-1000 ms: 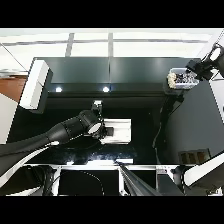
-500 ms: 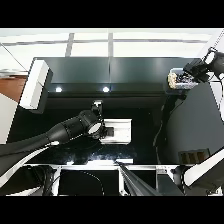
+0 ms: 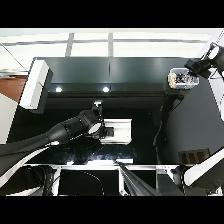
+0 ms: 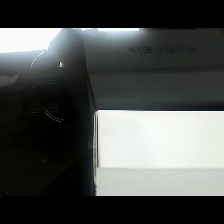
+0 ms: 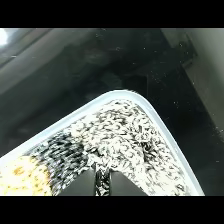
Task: Fold the box and place the chain.
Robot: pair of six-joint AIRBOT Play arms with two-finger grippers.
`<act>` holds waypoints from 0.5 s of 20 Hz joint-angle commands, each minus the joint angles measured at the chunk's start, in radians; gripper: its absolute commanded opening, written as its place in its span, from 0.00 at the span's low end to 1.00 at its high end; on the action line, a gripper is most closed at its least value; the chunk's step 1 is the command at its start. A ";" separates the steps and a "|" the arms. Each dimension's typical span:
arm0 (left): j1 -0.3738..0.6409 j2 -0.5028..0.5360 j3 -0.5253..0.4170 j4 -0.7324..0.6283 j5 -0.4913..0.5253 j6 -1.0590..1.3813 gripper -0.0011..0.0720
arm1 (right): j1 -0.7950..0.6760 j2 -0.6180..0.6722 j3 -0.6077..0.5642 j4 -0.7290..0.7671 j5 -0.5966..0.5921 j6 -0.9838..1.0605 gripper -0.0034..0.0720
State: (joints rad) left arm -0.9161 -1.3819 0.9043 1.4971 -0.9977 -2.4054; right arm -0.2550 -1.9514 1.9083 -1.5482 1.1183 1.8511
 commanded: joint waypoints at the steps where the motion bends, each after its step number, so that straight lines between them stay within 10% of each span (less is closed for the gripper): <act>1: 0.001 0.000 0.001 0.002 0.002 0.000 0.06 | 0.000 0.040 0.099 0.006 0.097 -0.110 0.08; 10: 0.001 0.000 0.001 0.001 0.028 0.000 0.06 | 0.006 0.428 0.142 0.152 0.083 -0.279 0.08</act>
State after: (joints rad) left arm -0.9161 -1.3819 0.9043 1.4975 -0.9924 -2.4054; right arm -0.2539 -1.6428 2.0426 -1.4746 1.2045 1.6424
